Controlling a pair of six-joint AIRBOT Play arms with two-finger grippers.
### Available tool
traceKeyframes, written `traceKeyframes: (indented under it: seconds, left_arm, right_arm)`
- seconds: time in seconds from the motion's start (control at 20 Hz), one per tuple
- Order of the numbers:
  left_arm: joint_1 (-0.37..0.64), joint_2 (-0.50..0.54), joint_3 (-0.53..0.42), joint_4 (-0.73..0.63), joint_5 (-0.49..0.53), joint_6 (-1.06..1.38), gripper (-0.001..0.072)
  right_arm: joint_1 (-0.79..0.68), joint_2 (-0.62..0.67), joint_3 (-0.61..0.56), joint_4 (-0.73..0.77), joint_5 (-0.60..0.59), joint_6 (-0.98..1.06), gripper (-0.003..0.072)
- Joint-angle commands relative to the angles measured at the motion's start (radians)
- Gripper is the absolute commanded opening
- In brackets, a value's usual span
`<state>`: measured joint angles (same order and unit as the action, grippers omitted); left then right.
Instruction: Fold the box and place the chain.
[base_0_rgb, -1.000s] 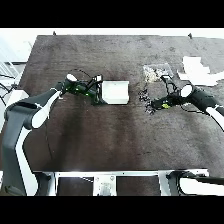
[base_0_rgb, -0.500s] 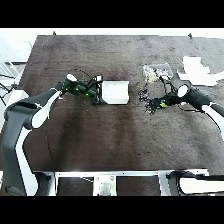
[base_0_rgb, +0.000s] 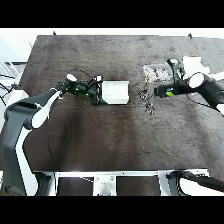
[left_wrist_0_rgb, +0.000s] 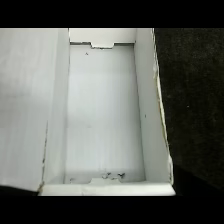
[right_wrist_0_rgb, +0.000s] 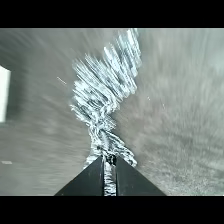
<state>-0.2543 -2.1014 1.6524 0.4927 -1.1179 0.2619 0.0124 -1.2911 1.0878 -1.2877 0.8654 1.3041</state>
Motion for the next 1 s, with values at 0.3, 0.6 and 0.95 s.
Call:
traceKeyframes:
  seconds: [0.3, 0.6, 0.95]
  left_arm:
    - [0.000, 0.000, 0.000, 0.000, 0.000, 0.000, 0.0388]
    - [0.000, 0.000, 0.000, 0.000, 0.000, 0.000, 0.0389]
    - [0.000, 0.000, 0.000, 0.000, 0.000, 0.000, 0.0388]
  right_arm:
    - [0.112, 0.366, 0.117, 0.024, -0.063, 0.004, 0.0016]
    - [0.251, 0.398, 0.177, 0.024, -0.211, -0.003, 0.0016]
    - [0.366, 0.285, 0.177, 0.026, -0.346, -0.002, 0.0017]
